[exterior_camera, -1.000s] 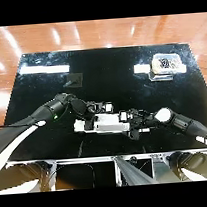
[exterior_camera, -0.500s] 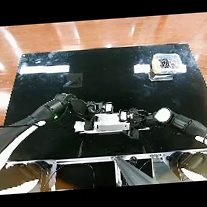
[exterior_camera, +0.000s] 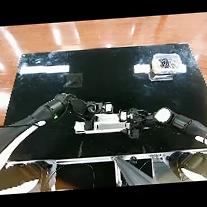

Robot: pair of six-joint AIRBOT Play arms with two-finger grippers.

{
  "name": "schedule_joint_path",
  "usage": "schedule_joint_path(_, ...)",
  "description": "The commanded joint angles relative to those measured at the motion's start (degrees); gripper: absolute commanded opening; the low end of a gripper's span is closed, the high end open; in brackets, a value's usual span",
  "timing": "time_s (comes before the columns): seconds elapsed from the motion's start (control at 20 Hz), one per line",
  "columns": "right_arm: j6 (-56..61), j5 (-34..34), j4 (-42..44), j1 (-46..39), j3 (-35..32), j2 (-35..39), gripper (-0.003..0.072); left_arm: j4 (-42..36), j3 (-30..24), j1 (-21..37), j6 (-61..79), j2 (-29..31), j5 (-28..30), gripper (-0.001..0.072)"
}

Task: Fold the box and place the chain.

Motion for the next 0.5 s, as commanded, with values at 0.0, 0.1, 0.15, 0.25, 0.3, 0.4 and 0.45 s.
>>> schedule_joint_path(0.0,0.00,-0.07,0.07,0.04,-0.02,-0.02,0.0492,0.00,0.02,0.02,-0.09,0.04,-0.02,0.0023)
schedule_joint_path(0.1,0.00,-0.07,0.07,0.04,-0.02,-0.02,0.0492,0.00,0.02,0.02,-0.07,0.04,-0.02,0.0023)
schedule_joint_path(0.15,0.02,-0.11,0.09,0.04,-0.02,-0.02,0.0493,0.00,0.02,0.02,-0.07,0.04,-0.02,0.0024)
schedule_joint_path(0.25,0.02,-0.28,0.09,0.04,-0.02,-0.02,0.0494,0.00,0.02,0.02,-0.09,0.04,-0.02,0.0023)
schedule_joint_path(0.3,0.04,-0.28,0.09,0.04,-0.02,-0.02,0.0496,0.00,0.02,0.02,-0.09,0.04,0.00,0.0023)
schedule_joint_path(0.4,0.07,-0.31,0.09,0.04,-0.02,-0.02,0.0650,0.00,0.02,0.02,-0.11,0.04,0.00,0.0024)
schedule_joint_path(0.45,0.09,-0.28,0.09,0.04,-0.02,-0.02,0.0649,0.00,0.02,0.02,-0.11,0.04,0.00,0.0024)
